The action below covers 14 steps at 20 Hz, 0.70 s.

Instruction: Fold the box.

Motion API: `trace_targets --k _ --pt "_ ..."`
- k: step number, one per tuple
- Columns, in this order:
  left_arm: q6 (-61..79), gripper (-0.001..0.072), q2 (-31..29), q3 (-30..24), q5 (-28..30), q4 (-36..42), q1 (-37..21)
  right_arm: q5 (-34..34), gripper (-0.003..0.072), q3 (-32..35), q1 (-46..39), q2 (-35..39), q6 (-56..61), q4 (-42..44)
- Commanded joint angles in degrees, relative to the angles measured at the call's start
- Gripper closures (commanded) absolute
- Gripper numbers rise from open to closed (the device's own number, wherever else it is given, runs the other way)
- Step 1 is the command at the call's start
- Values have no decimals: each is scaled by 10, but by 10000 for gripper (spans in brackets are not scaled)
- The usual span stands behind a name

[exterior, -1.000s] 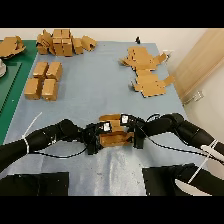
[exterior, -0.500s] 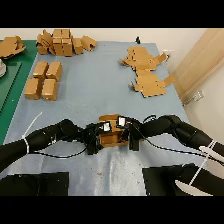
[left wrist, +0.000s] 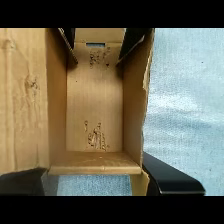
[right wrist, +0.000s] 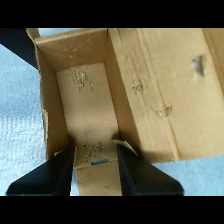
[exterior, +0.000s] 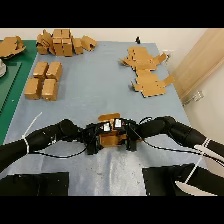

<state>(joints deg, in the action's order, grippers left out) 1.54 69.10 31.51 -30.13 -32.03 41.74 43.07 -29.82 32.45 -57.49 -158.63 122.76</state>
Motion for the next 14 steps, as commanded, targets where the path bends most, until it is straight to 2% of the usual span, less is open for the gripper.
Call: trace_targets --k 1,3,5,8,9,10,11,13,14 --pt "-1 192 0 0 0 0 0 -1 237 0 1 -5 0 -11" --pt "-1 193 0 0 0 0 0 2 236 0 1 -5 8 -30" --pt "-1 192 0 0 0 0 0 12 237 0 0 -2 68 -71" --pt "-1 193 0 0 0 0 0 77 238 -14 0 32 243 -184" --pt "-1 193 0 0 0 0 0 102 269 -21 0 49 297 -229" --pt "-1 192 0 0 0 0 0 125 381 -27 -2 71 357 -278" --pt "-1 193 0 0 0 0 0 134 439 -33 -9 94 424 -318" --pt "-1 192 0 0 0 0 0 148 636 -44 -31 142 580 -419" --pt "-1 192 0 0 0 0 0 164 682 -45 -46 164 660 -493"
